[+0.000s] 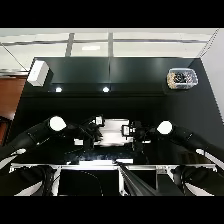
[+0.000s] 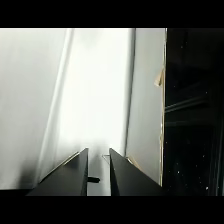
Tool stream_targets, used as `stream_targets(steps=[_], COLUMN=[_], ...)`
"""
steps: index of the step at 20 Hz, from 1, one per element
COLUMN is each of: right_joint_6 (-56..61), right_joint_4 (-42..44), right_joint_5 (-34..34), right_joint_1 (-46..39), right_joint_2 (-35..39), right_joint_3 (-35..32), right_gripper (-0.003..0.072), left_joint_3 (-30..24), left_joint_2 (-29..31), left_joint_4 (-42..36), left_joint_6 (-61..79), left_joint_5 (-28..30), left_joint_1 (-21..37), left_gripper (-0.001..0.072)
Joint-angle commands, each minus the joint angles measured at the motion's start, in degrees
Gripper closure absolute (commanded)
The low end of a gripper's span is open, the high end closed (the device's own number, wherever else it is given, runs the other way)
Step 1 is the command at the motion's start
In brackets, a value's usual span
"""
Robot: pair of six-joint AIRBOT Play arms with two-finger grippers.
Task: Fold the box and place the chain.
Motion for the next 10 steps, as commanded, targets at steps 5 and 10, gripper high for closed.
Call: stream_targets(steps=[5,10], right_joint_6=[0.0,0.0], right_joint_4=[0.0,0.0], right_joint_5=[0.0,0.0], right_joint_1=[0.0,0.0], right_joint_2=[0.0,0.0], right_joint_3=[0.0,0.0], right_gripper=[0.0198,0.0198], left_joint_3=[0.0,0.0], left_joint_2=[-1.2,-1.2], left_joint_4=[-1.2,-0.8], left_joint_6=[0.0,0.0], left_joint_5=[0.2,0.0], left_joint_1=[0.0,0.0], left_gripper=[0.0461,0.0533])
